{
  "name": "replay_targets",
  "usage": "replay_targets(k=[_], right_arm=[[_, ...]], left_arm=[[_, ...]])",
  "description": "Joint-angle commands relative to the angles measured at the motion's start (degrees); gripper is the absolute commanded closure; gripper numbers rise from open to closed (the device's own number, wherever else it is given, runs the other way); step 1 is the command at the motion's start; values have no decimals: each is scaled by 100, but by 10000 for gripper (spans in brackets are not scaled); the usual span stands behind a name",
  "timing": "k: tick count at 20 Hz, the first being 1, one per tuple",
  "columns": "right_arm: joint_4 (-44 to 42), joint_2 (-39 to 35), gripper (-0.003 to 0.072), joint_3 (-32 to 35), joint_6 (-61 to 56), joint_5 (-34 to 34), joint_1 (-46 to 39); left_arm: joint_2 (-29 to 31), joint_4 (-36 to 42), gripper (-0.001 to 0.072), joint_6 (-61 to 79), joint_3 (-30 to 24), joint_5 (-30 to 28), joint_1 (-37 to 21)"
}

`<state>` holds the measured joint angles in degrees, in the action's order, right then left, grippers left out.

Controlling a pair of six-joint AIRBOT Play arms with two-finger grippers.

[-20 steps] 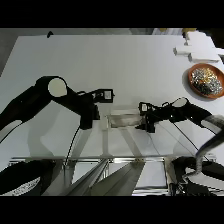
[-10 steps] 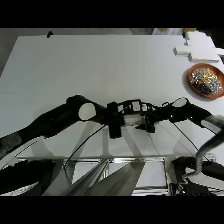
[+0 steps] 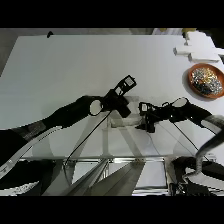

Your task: Fold the box and place the chain.

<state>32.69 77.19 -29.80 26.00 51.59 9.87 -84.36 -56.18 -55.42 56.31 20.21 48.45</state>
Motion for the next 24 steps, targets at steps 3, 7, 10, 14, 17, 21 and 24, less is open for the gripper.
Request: replay_targets(k=[3, 7, 10, 14, 17, 21, 24], right_arm=[[2, -4, 349, 0, 0, 4, -4], [2, -4, 349, 0, 0, 4, -4], [2, -4, 349, 0, 0, 4, -4], [2, -4, 349, 0, 0, 4, -4], [2, -4, 349, 0, 0, 4, -4], [2, -4, 349, 0, 0, 4, -4], [2, -4, 349, 0, 0, 2, -4]], left_arm=[[-129, 9, 706, -155, 4, 262, -61], [745, -643, 704, -122, 4, 1246, -52], [1266, -1580, 705, -120, 4, 2411, -63], [1154, -1733, 705, -109, 2, 3418, -63], [907, -1838, 705, -92, 2, 3458, -63], [787, -2367, 705, -122, 2, 3897, -81], [898, -2055, 708, 103, 2, 4251, -474]])
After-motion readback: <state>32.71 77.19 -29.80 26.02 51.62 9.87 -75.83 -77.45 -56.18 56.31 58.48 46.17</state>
